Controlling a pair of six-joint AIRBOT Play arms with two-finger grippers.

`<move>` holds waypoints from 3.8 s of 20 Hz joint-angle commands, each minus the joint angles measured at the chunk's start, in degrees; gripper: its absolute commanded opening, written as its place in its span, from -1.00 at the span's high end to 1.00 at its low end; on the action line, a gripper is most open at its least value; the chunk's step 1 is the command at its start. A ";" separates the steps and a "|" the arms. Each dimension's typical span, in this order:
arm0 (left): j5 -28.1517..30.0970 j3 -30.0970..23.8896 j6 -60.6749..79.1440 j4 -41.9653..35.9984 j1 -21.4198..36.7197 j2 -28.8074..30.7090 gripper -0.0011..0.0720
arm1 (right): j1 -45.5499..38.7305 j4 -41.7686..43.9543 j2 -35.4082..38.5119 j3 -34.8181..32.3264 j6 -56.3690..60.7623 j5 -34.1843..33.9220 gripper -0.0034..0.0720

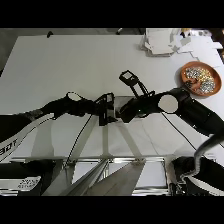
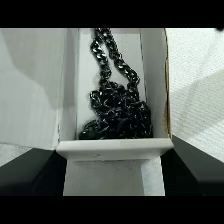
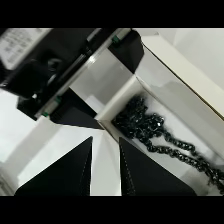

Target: Fold the box and place the chain.

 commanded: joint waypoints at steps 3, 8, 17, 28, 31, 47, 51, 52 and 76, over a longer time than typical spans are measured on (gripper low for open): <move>0.02 0.02 0.00 -0.02 0.02 0.02 0.56 | -3.98 -7.28 5.09 2.21 2.36 6.16 0.40; 0.02 0.02 0.02 0.00 0.02 0.02 0.56 | -19.15 -18.78 8.57 2.16 6.69 9.55 0.47; 0.00 0.02 0.02 0.00 0.02 0.02 0.56 | -36.46 -18.80 -10.38 2.12 7.91 7.76 -0.06; 0.00 0.02 0.02 0.00 0.02 0.02 0.56 | -36.44 -21.53 -19.34 5.64 9.70 4.00 0.03; 0.00 0.02 0.02 0.00 0.02 0.02 0.56 | -36.44 -21.55 -21.86 7.30 10.71 4.42 0.03; 0.02 0.02 0.02 0.00 0.02 0.02 0.56 | -36.44 -23.91 -7.39 8.11 9.29 10.05 0.88; 0.00 0.02 0.00 0.00 0.02 0.02 0.56 | -36.30 -13.86 4.42 8.07 5.70 14.40 0.88; 0.00 0.02 0.02 0.00 0.02 0.02 0.56 | -35.78 -11.26 6.84 8.07 4.35 15.39 0.88; 0.00 0.02 0.02 0.00 0.02 0.02 0.56 | -1.09 -6.25 14.71 7.04 5.22 5.88 0.88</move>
